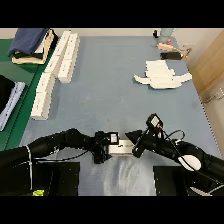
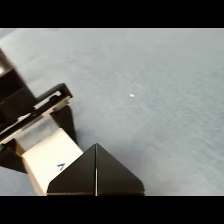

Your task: Fold the box.

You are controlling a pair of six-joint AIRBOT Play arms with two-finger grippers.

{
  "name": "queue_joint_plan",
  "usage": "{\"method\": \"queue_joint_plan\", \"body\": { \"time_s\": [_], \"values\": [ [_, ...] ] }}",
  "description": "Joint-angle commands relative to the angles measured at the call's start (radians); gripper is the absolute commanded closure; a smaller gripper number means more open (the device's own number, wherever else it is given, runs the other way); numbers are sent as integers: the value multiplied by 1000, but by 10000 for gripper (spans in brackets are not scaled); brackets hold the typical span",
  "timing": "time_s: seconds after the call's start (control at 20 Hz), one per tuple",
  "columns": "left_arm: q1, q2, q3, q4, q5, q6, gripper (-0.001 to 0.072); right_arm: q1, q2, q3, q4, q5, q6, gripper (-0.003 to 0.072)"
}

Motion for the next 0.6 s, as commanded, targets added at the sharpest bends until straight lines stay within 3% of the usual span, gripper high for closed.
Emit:
{"method": "queue_joint_plan", "body": {
  "time_s": [0.0,0.15,0.3,0.4,0.55],
  "values": [
    [-1,0,0,1,0,0,248,-174,-71,143,-189,278,72,684],
    [-1,0,0,1,1,0,248,-288,-198,362,-435,575,269,684],
    [-1,0,0,1,0,0,248,-357,-355,558,-554,863,460,684],
    [-1,0,0,1,1,0,248,-383,-440,622,-583,959,631,684],
    [-1,0,0,0,11,1,248,-394,-521,640,-600,977,818,683]
  ]
}}
